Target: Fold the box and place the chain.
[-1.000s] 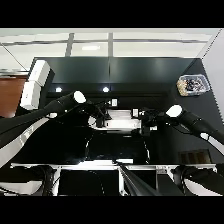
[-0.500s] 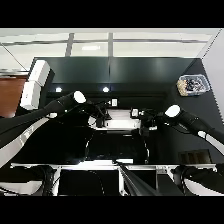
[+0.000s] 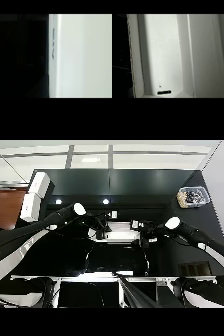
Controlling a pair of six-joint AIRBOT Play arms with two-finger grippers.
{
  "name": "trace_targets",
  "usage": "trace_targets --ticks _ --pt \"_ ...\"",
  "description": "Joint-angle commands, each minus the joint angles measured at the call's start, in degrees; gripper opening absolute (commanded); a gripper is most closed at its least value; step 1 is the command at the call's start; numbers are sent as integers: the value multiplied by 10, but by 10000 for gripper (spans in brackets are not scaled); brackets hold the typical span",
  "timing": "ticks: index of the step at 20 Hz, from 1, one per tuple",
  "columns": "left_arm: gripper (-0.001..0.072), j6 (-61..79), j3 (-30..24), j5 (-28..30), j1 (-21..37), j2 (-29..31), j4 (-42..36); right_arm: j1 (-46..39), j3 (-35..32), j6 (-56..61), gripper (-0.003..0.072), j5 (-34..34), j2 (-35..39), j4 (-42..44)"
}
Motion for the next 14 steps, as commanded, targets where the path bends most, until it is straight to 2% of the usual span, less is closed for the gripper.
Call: trace_targets --ticks 1,4,5,7,9,10,13,14 --pt "27 -1 0 -4 0 0 0 0 0 0 483 0 0 -3" --pt "48 -12 9 -5 0 3 0 0 0 0 482 0 0 -3" --pt "106 -12 14 -7 0 6 0 0 0 0 482 0 0 -3" --pt "147 -29 23 -16 1 16 5 0 0 0 480 0 0 -3" --pt "387 -93 29 -19 4 38 44 0 0 0 480 0 0 -3" --pt "430 -141 29 -24 8 56 86 0 0 0 480 0 0 -3" --pt "430 -276 28 -77 34 115 191 0 0 0 480 0 0 -3" --pt "429 -306 28 -106 48 136 199 0 0 0 361 0 0 -3"
